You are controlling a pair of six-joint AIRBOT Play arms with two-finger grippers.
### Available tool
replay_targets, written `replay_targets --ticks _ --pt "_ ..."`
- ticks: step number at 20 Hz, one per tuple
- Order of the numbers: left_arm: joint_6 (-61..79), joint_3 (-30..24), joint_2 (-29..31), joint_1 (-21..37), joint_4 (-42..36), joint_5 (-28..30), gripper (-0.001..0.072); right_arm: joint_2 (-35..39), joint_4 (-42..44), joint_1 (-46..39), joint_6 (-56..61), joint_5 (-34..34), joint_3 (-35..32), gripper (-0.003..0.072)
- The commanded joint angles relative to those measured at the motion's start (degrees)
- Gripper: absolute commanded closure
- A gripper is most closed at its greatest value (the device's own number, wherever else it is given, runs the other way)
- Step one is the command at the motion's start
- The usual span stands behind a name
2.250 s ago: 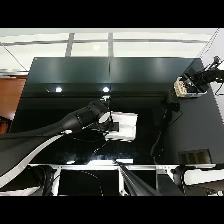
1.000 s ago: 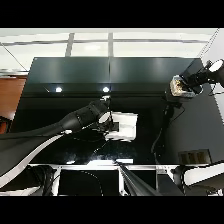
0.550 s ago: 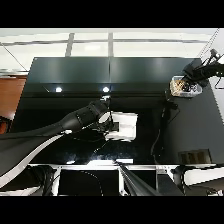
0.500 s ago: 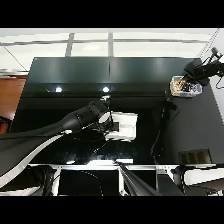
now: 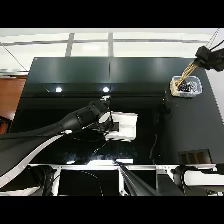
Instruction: Fold the box and place the chain.
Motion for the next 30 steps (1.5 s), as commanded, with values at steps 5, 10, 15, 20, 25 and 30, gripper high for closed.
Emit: replay_targets --ticks 5,10,15,20,25,30 --pt "0.02 0.04 0.0 0.04 0.02 -0.02 0.0681 2.03 -2.25 -0.02 -3.43 4.94 2.25 0.0678" --pt "0.02 0.04 0.0 0.07 0.02 0.02 0.0681 -1.97 -4.04 -0.02 -3.32 3.43 -2.84 0.0678" --pt "0.02 0.04 0.0 0.07 0.04 0.0 0.068 -10.34 -4.07 -0.02 1.6 -2.08 -3.15 0.0678" --pt "0.02 0.04 0.0 0.07 0.04 0.0 0.068 -14.71 -4.07 -0.02 4.48 -3.5 -3.15 0.0673" --pt "0.02 0.04 0.0 0.07 0.04 0.0 0.0681 -14.19 -4.09 -0.98 1.33 3.5 -0.92 0.0189" --pt "0.02 0.04 0.0 0.07 0.02 0.0 0.0681 -14.34 -4.09 -1.11 1.05 10.03 -0.81 0.0194"
